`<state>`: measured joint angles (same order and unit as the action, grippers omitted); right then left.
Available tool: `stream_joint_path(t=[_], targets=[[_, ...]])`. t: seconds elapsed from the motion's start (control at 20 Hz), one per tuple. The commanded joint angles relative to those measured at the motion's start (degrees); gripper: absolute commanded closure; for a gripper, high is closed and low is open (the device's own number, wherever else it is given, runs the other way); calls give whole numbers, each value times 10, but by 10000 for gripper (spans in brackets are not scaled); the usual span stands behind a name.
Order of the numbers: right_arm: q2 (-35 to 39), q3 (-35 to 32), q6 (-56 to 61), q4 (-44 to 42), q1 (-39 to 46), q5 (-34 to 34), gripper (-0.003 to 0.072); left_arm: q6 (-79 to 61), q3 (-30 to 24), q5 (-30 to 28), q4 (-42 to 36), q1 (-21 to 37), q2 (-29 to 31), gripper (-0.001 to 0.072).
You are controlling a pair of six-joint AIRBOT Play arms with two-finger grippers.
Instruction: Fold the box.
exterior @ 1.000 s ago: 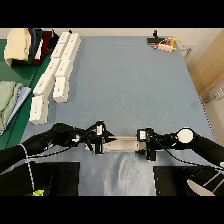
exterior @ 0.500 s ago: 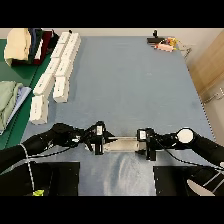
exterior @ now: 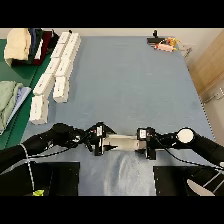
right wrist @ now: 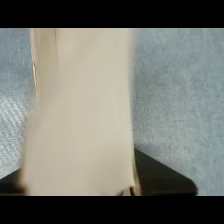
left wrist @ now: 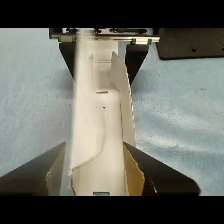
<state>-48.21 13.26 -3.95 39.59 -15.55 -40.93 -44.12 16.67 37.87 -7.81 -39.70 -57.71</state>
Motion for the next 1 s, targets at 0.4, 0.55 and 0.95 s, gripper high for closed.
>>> stream_joint_path(t=[0.4, 0.55, 0.95], targets=[[1, 0, -2, 1, 0, -6, 180, 533, 0, -66, 324, 2, 198, 36], [1, 0, -2, 1, 0, -6, 180, 631, 0, -51, 316, 0, 256, 36], [1, 0, -2, 1, 0, -6, 180, 650, 0, -19, 343, 2, 273, 55]])
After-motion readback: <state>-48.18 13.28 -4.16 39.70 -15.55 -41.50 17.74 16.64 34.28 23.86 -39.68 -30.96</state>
